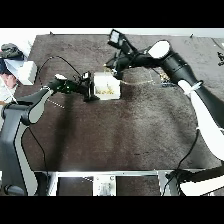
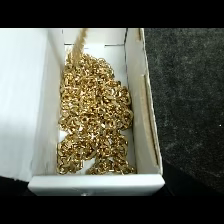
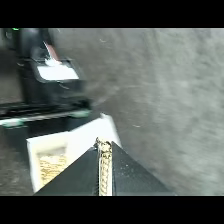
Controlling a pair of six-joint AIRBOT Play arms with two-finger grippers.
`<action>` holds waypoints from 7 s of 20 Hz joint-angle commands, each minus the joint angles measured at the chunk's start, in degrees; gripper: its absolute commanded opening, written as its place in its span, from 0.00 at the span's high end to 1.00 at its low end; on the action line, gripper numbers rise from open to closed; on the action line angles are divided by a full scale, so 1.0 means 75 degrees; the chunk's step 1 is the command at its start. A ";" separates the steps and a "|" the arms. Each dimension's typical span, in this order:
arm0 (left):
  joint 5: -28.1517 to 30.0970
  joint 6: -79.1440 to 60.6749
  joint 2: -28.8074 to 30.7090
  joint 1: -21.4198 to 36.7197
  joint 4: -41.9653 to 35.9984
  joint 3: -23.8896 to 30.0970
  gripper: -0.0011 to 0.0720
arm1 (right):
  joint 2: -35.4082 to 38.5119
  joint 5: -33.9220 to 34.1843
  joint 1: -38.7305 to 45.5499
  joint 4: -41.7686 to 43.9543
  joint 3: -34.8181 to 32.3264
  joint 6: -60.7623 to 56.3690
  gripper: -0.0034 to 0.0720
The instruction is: Fold the box and place the chain.
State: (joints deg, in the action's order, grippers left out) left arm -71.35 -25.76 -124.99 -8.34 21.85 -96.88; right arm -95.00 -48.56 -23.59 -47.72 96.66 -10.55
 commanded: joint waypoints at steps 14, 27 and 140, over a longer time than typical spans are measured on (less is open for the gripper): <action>0.0003 -0.0003 -0.0003 0.0006 0.0000 -0.0003 0.34 | -0.0516 -0.1594 0.1594 -0.3226 0.0149 -0.3101 0.50; 0.0003 -0.0003 -0.0003 0.0006 0.0000 -0.0003 0.34 | -0.0466 -0.2081 0.3212 -0.1737 -0.1224 -0.7181 0.50; 0.0003 -0.0003 -0.0003 0.0006 0.0000 -0.0003 0.34 | -0.2605 -0.3617 0.1396 0.1349 0.1445 0.0271 0.72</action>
State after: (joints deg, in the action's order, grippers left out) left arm -71.33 -25.76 -124.99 -8.34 21.85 -96.88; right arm -114.59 -75.29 -11.90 -35.90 107.44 -9.69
